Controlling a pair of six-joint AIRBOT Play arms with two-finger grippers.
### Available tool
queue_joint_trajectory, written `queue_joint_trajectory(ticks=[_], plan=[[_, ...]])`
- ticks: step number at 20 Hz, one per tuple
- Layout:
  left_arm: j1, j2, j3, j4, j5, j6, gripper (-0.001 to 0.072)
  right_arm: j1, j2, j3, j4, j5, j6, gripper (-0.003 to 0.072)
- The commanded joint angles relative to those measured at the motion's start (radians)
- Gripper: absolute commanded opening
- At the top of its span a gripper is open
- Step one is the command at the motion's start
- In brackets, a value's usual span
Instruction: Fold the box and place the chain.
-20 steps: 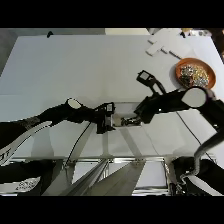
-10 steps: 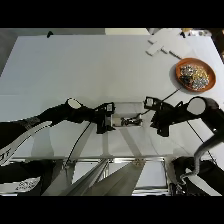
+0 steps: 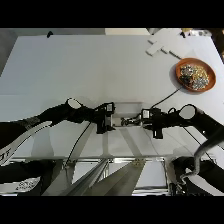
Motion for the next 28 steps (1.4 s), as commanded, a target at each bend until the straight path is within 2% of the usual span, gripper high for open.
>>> queue_joint_trajectory(ticks=[1, 12, 15, 17, 19, 21, 25, 28], plan=[[0.000, 0.001, 0.000, 0.000, 0.000, 0.000, 0.0134, 0.000, -0.027, -0.005, 0.060, -0.070, -0.079, 0.0160], [0.000, 0.001, 0.000, 0.000, 0.000, 0.000, 0.0134, 0.000, -0.048, -0.005, 0.108, -0.057, -0.101, 0.0151], [0.000, 0.001, 0.000, 0.000, 0.000, 0.000, 0.0134, 0.006, -0.049, -0.005, 0.111, -0.043, -0.101, 0.0097], [0.000, 0.001, 0.000, 0.000, 0.000, 0.000, 0.0134, 0.012, -0.049, -0.005, 0.107, -0.045, -0.101, 0.0024], [0.000, 0.001, 0.000, 0.000, 0.000, 0.000, 0.0134, 0.012, -0.047, -0.005, 0.083, -0.048, -0.087, 0.0016], [0.000, 0.001, 0.000, 0.000, 0.000, 0.000, 0.0134, 0.012, -0.035, -0.005, 0.019, -0.071, 0.008, 0.0015], [0.000, 0.001, 0.000, 0.000, 0.000, 0.000, 0.0134, 0.012, 0.044, -0.005, -0.193, -0.160, 0.404, 0.0015], [0.000, 0.001, 0.000, 0.000, 0.000, 0.000, 0.0134, 0.000, 0.166, -0.005, -0.189, -0.144, 0.452, 0.0015]])
